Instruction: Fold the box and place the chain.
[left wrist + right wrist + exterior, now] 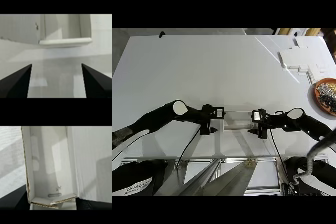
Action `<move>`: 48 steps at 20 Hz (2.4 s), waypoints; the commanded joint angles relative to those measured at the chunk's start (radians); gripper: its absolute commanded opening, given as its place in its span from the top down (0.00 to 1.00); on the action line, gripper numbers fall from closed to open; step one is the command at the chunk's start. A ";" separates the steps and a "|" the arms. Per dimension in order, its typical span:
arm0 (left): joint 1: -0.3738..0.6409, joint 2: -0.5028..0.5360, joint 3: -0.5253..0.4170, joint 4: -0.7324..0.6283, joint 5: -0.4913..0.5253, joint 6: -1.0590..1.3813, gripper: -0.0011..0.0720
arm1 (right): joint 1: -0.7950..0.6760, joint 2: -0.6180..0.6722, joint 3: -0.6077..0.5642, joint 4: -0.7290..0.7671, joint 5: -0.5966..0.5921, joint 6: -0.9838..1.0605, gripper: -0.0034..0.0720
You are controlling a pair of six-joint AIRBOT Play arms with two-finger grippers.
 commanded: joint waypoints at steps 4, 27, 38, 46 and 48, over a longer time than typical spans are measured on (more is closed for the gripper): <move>-0.039 -0.134 0.081 -0.080 -0.037 0.097 0.02 | 0.000 0.001 0.000 0.000 0.000 0.000 0.42; -0.090 -0.119 0.002 -0.125 0.075 0.031 0.03 | 0.000 0.001 0.000 0.000 0.000 0.000 0.42; -0.084 -0.054 -0.082 -0.275 0.100 0.240 0.03 | 0.000 0.001 0.000 0.000 0.000 0.000 0.42; -0.028 -0.023 -0.091 -0.371 0.069 0.319 0.03 | 0.000 0.001 0.000 0.000 0.000 0.000 0.42; -0.030 -0.027 -0.091 -0.382 0.068 0.320 0.03 | 0.000 0.001 0.000 0.000 0.000 0.000 0.42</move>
